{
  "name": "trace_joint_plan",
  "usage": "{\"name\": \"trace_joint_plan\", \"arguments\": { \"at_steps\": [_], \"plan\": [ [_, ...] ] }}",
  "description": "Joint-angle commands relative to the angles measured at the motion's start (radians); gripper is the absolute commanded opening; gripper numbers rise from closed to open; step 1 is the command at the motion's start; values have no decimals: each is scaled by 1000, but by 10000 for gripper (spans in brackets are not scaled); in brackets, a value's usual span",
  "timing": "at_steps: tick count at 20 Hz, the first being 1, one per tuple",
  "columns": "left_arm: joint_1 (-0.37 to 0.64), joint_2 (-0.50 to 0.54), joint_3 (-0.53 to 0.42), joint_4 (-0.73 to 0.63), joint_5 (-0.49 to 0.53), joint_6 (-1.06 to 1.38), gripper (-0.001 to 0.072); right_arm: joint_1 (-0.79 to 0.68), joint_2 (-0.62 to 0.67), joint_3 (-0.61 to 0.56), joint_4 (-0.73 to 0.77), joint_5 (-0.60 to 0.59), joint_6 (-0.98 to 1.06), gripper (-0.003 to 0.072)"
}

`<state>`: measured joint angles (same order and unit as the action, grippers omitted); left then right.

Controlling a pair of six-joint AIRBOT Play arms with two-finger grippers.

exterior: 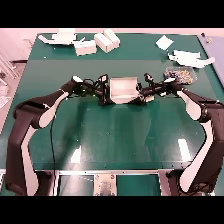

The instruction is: Fold the box and place the chain.

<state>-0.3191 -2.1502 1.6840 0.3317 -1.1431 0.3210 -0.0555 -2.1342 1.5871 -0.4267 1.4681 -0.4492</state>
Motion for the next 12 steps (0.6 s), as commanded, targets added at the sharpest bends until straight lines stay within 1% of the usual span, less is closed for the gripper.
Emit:
{"name": "trace_joint_plan", "arguments": {
  "at_steps": [1, 3, 6, 10, 12],
  "plan": [
    [0, 0, 0, 4, 0, 0, 345, -11, 35, 2, -27, 11, 42, 720],
    [0, 0, 0, 4, -1, 0, 345, -30, 72, 10, -31, 11, 42, 720],
    [0, 0, 0, 4, -1, 0, 345, -62, 121, 34, -76, 11, 57, 720],
    [0, 0, 0, 5, 0, 0, 345, -122, 188, 39, -76, 11, 58, 720],
    [0, 0, 0, 5, -1, 0, 345, -150, 226, 39, -75, 11, 102, 720]
  ]
}}
